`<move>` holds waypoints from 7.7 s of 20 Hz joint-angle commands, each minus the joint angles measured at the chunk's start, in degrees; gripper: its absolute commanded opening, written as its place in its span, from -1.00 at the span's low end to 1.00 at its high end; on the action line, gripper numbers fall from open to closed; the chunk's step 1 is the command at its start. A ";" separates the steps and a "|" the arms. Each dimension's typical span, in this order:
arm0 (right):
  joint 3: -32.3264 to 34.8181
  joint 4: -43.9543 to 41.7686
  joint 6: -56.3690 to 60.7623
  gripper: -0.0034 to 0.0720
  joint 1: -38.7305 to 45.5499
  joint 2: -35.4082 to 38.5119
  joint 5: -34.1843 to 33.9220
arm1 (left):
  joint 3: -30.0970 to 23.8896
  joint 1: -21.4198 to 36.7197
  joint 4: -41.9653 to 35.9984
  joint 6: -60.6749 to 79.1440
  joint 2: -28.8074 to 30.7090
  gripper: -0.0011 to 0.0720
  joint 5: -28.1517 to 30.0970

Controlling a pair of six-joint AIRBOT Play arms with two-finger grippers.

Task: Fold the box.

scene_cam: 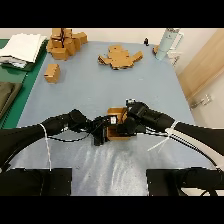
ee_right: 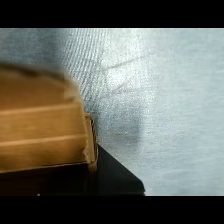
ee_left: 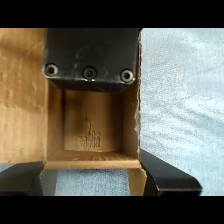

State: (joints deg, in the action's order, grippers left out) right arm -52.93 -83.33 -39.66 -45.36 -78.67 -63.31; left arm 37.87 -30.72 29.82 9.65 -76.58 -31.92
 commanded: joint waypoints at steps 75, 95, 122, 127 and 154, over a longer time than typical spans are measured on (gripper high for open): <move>23.30 -36.96 -102.92 -0.90 4.66 25.70 31.85 | -0.02 0.00 -0.02 -0.04 0.02 0.30 0.00; 23.23 -36.00 -103.25 -0.90 4.63 31.95 29.88 | -0.02 0.00 0.00 -0.04 0.02 0.30 0.00; 25.51 -28.44 -119.38 0.37 -1.20 27.21 39.30 | -0.02 0.00 0.00 -0.04 0.02 0.30 0.00; 26.18 -25.86 -118.75 0.36 -4.46 28.28 41.11 | -0.02 0.00 -0.02 -0.04 0.02 0.30 0.00; 30.99 0.59 -86.51 0.16 -10.10 30.18 46.07 | -0.02 0.00 -0.02 -0.02 0.02 0.30 0.02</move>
State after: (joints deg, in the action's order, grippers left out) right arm -22.24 -85.95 -130.76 -54.92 -48.56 -17.12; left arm 37.87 -30.72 29.80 9.61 -76.58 -31.92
